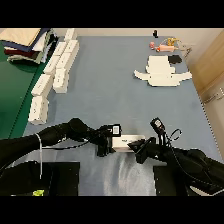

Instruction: Fold the box.

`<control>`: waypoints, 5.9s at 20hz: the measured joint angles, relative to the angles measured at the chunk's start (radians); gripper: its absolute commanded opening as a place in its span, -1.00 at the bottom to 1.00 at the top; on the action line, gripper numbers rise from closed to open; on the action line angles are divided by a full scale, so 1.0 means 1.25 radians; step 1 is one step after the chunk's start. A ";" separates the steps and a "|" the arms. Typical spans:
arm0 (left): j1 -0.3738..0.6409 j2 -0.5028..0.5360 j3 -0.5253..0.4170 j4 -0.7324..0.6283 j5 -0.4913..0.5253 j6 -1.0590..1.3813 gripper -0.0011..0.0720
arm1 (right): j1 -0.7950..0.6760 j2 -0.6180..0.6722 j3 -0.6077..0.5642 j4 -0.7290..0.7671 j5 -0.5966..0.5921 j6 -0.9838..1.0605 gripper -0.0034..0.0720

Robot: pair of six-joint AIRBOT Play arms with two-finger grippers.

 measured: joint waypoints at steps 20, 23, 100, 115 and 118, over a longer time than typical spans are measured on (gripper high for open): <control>0.000 0.000 0.000 -0.002 0.001 -0.003 -0.31 | -0.006 0.065 0.054 -0.073 -0.046 0.001 -0.90; 0.002 0.000 0.000 -0.002 0.006 -0.004 -0.31 | -0.006 0.068 0.060 -0.100 -0.069 0.014 -0.90; 0.706 0.137 0.000 0.464 0.092 -0.703 -0.31 | -0.007 0.109 0.260 -0.976 -0.501 0.852 -0.87; 0.754 0.090 0.000 0.469 0.242 -0.745 -0.31 | -0.007 0.109 0.260 -0.984 -0.500 0.859 -0.86; 0.754 0.083 0.000 0.469 0.281 -0.749 -0.31 | -0.007 0.109 0.260 -0.991 -0.500 0.859 -0.87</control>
